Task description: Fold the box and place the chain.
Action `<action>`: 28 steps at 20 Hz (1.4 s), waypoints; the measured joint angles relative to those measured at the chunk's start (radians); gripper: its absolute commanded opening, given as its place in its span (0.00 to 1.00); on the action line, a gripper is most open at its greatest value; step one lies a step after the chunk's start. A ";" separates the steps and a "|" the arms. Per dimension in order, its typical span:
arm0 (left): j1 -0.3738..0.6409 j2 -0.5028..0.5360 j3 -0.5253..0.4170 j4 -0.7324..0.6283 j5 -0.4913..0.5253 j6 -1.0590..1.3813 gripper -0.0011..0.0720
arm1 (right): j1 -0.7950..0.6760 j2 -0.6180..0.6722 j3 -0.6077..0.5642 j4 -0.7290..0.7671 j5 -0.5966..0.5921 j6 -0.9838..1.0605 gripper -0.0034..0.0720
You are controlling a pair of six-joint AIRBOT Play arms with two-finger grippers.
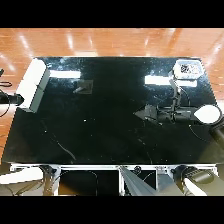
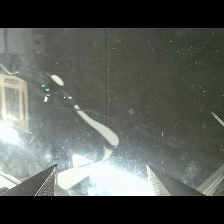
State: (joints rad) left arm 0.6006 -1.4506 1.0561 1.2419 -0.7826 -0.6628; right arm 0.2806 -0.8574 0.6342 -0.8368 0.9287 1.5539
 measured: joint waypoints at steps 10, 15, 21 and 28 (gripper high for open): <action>-0.003 0.056 0.101 0.011 -0.076 -0.089 0.89 | 0.000 0.000 0.000 -0.003 0.007 0.001 0.97; -0.003 0.159 0.128 -0.043 -0.154 -0.132 0.88 | 0.000 0.000 0.000 -0.007 0.007 -0.022 0.97; -0.209 0.298 0.130 -0.313 -0.369 -0.208 0.04 | 0.024 -0.019 0.117 -0.141 -0.045 -0.036 0.65; -0.867 0.360 0.009 -0.048 -0.282 -0.635 0.04 | 0.004 -0.079 0.311 -0.706 0.147 0.240 0.10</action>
State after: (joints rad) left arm -0.2661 -1.0904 1.0653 1.1942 -1.0649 -1.2980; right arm 0.2848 -0.9360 0.9451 -1.5433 1.0760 1.7935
